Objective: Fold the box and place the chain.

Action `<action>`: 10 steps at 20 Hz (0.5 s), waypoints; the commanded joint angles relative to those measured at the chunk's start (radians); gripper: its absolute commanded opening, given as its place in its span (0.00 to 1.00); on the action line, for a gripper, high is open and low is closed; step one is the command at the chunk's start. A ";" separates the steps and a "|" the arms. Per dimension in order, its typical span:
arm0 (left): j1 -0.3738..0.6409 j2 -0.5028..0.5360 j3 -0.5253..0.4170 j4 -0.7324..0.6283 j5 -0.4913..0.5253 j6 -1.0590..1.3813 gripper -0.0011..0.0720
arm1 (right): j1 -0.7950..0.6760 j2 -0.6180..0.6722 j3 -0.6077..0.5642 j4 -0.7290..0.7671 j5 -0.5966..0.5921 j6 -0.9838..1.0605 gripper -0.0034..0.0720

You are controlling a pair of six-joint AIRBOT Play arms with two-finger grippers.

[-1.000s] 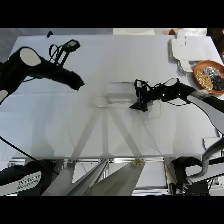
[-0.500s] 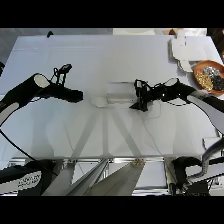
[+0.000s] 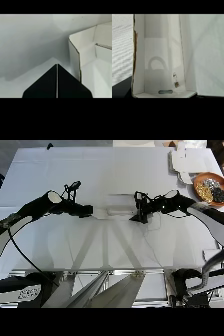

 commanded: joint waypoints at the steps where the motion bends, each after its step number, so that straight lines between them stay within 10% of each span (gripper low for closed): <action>1: -0.023 -0.027 0.000 -0.116 -0.002 0.028 0.03 | 0.000 0.001 0.000 0.000 0.000 0.000 0.57; 10: -0.038 -0.026 0.000 -0.240 -0.030 0.102 0.08 | 0.000 0.001 0.000 0.000 0.000 0.000 0.57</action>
